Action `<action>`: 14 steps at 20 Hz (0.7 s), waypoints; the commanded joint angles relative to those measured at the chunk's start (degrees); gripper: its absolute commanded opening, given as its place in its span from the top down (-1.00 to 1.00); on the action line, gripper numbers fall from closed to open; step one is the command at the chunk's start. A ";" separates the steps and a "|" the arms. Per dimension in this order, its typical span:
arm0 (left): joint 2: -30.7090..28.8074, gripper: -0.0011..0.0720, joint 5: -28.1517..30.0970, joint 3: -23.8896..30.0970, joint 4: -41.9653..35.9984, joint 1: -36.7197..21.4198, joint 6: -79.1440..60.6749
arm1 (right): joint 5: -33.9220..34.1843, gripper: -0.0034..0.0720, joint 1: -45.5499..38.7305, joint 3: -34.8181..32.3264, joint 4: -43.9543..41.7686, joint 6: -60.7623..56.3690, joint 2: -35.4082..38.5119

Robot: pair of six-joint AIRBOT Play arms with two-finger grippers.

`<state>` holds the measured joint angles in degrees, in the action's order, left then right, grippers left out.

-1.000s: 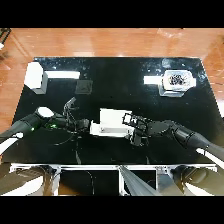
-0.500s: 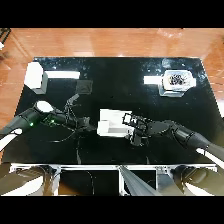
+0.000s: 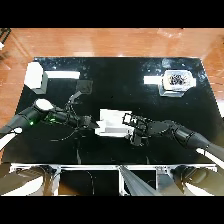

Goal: Fold the box and place the chain.

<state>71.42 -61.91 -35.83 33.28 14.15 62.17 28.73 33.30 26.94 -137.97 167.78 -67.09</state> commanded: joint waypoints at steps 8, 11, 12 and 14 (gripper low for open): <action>-0.13 -0.71 2.43 -0.09 -3.61 5.16 3.45 | -0.02 0.33 0.02 0.02 -0.02 0.00 -0.02; -1.11 -0.71 7.89 -0.09 -2.29 7.52 7.32 | 0.00 0.33 0.02 0.02 -0.02 -0.02 -0.02; -1.86 -0.71 9.90 -0.09 -0.79 8.59 9.20 | 0.00 0.33 0.02 0.02 -0.02 -0.02 -0.02; -2.99 -0.71 12.44 -0.09 3.32 10.10 13.64 | 0.00 0.33 0.02 0.02 0.00 -0.02 -0.02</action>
<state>69.69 -54.39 -35.86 32.23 22.15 69.95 28.73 33.30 26.94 -137.97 167.76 -67.09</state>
